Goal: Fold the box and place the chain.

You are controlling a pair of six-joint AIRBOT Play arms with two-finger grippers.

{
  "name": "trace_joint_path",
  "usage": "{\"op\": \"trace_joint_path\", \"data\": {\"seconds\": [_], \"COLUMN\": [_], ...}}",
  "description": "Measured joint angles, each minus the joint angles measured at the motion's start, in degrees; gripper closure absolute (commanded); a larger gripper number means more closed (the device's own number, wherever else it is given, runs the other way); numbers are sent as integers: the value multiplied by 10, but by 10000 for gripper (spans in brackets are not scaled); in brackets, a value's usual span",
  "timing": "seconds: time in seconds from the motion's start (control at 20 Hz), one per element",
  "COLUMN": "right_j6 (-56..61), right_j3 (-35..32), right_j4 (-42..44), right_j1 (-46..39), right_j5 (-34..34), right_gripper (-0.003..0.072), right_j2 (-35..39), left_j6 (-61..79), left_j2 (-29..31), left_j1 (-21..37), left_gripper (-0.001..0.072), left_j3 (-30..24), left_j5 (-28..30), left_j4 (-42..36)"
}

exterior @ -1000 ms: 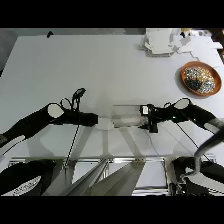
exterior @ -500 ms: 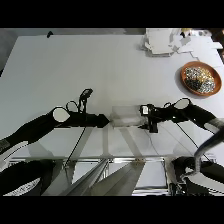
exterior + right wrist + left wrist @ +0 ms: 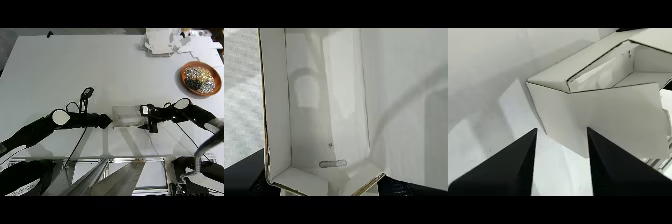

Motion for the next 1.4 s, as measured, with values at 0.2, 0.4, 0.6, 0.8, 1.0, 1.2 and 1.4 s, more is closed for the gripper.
{"op": "trace_joint_path", "data": {"seconds": [0.2, 0.4, 0.6, 0.8, 1.0, 1.2, 1.4], "right_j6": [0, 0, 0, 0, 0, 0, 0], "right_j3": [0, 0, 0, 0, 0, 0, 0], "right_j4": [0, 0, 0, 0, 0, 0, 0], "right_j1": [0, 0, 0, 0, 0, 0, 0], "right_j5": [0, 0, 0, 0, 0, 0, 0], "right_gripper": [346, 346, 346, 346, 346, 346, 346], "right_j2": [0, 0, 0, 0, 0, 0, 0], "left_j6": [-12, -39, -72, -119, -175, -248, -347], "left_j2": [-1, -21, -38, -48, -73, -108, -134], "left_j1": [-8, -12, -18, -23, -33, -50, -64], "left_gripper": [254, 247, 201, 200, 200, 200, 206], "left_j3": [3, 26, 44, 59, 93, 142, 192], "left_j5": [0, -11, -24, -30, -39, -71, -118], "left_j4": [0, 17, 44, 85, 132, 193, 267]}}
